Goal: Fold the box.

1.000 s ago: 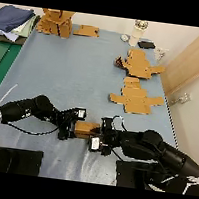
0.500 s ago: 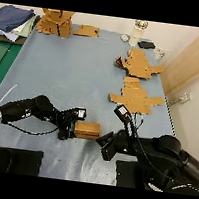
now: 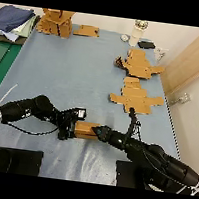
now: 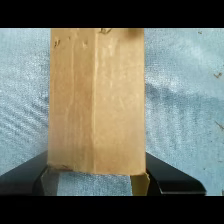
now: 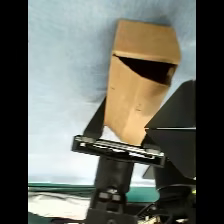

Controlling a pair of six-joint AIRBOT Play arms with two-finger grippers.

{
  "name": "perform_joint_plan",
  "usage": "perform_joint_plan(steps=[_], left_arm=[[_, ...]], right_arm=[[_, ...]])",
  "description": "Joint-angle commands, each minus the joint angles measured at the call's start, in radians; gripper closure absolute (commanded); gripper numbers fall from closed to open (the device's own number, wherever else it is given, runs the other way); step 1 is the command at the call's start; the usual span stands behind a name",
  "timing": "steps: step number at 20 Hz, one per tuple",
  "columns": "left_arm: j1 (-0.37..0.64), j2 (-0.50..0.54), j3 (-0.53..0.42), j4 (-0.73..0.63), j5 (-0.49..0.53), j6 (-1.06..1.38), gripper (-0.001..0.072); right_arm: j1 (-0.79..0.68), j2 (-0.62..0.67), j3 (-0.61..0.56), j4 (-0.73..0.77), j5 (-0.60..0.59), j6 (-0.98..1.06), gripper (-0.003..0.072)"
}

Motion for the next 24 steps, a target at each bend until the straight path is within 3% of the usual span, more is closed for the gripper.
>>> perform_joint_plan(steps=[1,24], left_arm=[[0.0,0.0,0.0,0.0,0.0,0.0,0.0314],[0.0,0.0,0.0,0.0,0.0,0.0,0.0313]], right_arm=[[0.003,-0.053,0.014,0.018,0.082,0.021,0.0685],[0.096,-0.232,0.023,0.01,0.036,0.022,0.0685]])
